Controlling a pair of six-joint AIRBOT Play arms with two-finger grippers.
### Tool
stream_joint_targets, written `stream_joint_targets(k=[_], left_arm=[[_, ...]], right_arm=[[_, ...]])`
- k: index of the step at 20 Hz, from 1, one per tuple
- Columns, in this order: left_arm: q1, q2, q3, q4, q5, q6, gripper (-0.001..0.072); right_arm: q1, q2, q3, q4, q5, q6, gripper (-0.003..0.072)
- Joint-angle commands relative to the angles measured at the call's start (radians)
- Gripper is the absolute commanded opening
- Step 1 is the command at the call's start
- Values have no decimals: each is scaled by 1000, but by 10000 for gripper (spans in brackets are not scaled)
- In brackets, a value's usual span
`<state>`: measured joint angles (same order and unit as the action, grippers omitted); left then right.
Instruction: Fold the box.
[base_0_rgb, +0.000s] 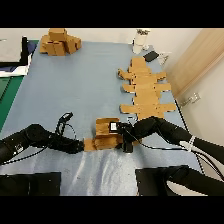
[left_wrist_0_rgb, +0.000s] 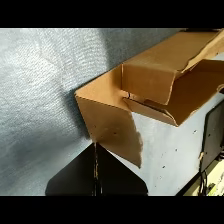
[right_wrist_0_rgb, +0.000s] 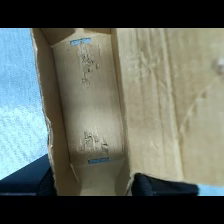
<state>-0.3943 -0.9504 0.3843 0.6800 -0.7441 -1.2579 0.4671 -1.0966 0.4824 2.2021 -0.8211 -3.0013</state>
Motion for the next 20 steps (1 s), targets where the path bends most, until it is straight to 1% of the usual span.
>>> stream_joint_targets(k=[1,6,11,14,16,17,20], left_arm=[[1,-22,-5,-21,8,17,9],[1,-22,-5,46,16,-26,9],[1,-22,-5,45,19,-41,10],[1,-22,-5,0,17,-16,10],[-5,-22,-5,-97,7,68,9],[-16,-22,-5,-124,12,97,9],[-57,-22,3,-146,18,121,9]], right_arm=[[0,0,0,0,0,0,502],[0,0,0,0,0,0,502],[0,0,0,0,0,0,502],[0,0,0,0,0,0,502],[0,0,0,0,0,0,502],[0,0,0,0,0,0,502],[0,0,0,0,0,0,502]])
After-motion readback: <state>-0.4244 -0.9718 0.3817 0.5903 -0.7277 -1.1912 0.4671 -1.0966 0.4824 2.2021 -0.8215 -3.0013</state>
